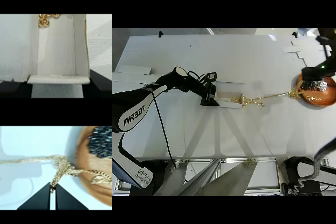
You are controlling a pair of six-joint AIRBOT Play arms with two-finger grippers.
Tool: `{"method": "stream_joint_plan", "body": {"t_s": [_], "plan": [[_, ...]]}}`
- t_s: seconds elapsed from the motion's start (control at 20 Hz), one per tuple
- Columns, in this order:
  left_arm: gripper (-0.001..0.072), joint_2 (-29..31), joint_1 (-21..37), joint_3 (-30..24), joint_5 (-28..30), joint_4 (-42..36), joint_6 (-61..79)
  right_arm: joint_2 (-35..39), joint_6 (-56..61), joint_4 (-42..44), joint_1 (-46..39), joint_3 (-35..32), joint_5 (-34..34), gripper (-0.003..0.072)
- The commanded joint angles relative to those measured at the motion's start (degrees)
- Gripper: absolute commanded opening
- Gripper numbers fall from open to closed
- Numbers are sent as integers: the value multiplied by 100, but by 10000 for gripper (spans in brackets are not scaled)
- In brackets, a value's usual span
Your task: Fold the box and place the chain.
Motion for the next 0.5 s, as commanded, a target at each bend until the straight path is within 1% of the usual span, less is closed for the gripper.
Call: {"method": "stream_joint_plan", "body": {"t_s": [0.0,0.2,0.3,0.45], "plan": [[316,2,0,0,2,0,0,149,-2,28,986,4,431,11],[316,2,0,0,2,0,0,142,20,125,2164,4,98,11],[316,2,0,0,2,0,0,131,17,527,2573,4,-238,11],[316,2,0,0,2,2,2,94,-20,1421,3010,7,-826,11]]}}
